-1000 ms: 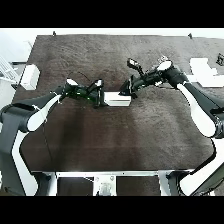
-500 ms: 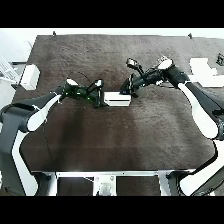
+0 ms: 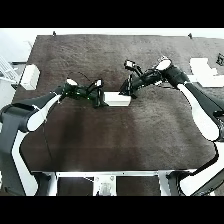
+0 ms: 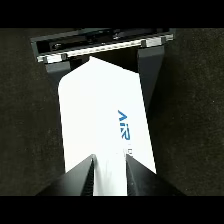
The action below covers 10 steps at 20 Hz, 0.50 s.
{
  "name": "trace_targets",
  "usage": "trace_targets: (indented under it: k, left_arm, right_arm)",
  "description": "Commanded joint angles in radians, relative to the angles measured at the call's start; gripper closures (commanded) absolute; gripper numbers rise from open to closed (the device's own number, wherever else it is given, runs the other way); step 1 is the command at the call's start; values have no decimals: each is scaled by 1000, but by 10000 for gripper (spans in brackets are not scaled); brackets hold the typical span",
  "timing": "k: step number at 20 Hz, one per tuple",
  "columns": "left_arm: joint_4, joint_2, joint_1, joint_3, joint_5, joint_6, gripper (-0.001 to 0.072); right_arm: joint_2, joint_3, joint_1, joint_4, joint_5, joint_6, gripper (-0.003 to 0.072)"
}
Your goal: Fold the box and place the chain.
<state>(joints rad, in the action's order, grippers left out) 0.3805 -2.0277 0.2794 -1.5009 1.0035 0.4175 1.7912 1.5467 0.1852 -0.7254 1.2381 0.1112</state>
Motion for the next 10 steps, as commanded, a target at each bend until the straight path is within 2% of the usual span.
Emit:
trace_targets:
  k: [1,2,3,10]
  left_arm:
    - [0,0,1,0,0,1,363]
    - [0,0,1,0,0,1,362]
    - [0,0,1,0,0,1,362]
    - [0,0,1,0,0,1,363]
  right_arm:
    - [-1,-3,6,-1,-16,0,456]
    - [-6,-6,6,-1,-12,0,396]
    - [-13,-9,6,-1,-5,0,381]
    - [-17,-50,6,-2,0,0,358]
